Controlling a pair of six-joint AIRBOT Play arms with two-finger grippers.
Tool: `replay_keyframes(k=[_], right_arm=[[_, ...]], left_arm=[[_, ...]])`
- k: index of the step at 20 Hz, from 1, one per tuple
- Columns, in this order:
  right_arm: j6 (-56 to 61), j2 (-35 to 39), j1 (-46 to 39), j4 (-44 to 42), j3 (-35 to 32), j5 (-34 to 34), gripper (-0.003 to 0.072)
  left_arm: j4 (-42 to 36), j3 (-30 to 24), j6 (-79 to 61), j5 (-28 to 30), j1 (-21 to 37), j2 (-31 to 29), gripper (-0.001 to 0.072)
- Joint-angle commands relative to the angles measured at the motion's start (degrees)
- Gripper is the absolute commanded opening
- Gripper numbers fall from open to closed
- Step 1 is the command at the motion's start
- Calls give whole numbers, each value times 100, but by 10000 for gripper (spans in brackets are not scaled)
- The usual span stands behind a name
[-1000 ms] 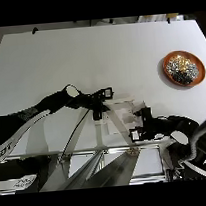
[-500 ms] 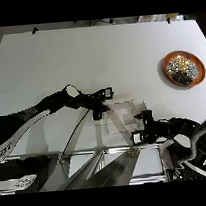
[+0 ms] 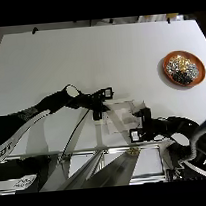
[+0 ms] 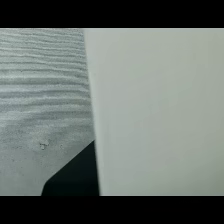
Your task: Fold the box and place the chain.
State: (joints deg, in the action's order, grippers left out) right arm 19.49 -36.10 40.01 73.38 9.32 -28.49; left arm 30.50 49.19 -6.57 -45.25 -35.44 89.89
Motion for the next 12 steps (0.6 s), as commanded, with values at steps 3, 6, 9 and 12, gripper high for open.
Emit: replay_keyframes(k=[3,6,9,12], right_arm=[[-304,-42,-647,-44,551,-173,679],[-734,-463,-1008,-568,922,-376,679],[-955,-938,-1266,-874,1202,-544,679],[-955,-1158,-1517,-970,1469,-713,679]], left_arm=[[0,0,-2,2,-2,-2,9],[0,0,-2,0,0,-2,9],[2,0,-2,2,0,-2,9],[0,0,-2,0,0,-2,9]])
